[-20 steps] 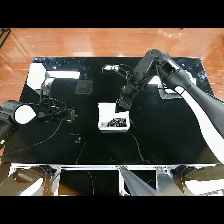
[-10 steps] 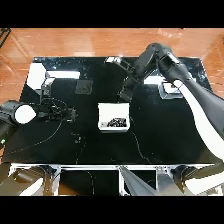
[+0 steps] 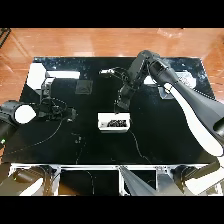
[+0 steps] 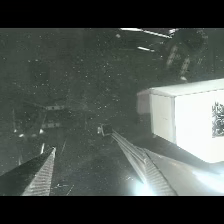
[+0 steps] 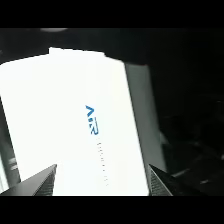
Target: Fold the box and place the chain.
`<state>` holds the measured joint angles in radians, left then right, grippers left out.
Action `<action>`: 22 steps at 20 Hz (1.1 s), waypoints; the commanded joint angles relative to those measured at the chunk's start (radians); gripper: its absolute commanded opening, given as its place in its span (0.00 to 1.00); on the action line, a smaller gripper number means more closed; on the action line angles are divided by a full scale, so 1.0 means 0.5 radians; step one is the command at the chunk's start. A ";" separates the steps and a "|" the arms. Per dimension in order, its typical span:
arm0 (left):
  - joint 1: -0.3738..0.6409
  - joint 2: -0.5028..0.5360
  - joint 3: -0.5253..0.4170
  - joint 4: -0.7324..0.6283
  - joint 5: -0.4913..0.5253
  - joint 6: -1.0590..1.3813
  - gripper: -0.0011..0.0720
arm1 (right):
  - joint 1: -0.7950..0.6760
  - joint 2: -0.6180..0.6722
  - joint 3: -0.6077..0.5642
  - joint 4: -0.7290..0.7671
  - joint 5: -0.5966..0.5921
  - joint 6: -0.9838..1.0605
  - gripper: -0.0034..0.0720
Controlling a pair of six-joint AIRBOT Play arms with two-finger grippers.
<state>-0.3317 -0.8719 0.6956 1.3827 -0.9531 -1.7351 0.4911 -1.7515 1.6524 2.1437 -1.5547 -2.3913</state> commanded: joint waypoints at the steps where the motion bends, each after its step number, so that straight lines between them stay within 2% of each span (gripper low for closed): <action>1: 0.002 -0.002 -0.001 -0.024 0.008 0.001 0.89 | 0.006 0.019 -0.058 0.021 0.011 -0.006 0.97; 5: 0.002 -0.002 -0.001 -0.024 0.009 0.001 0.89 | 0.007 0.133 -0.095 -0.049 0.056 -0.006 0.98; 10: 0.002 -0.002 -0.001 -0.024 0.010 0.001 0.89 | 0.040 0.306 -0.356 -0.159 0.246 -0.059 0.98; 22: 0.002 -0.002 -0.001 -0.021 0.024 0.002 0.89 | 0.240 0.308 -0.372 -0.423 0.330 0.040 0.98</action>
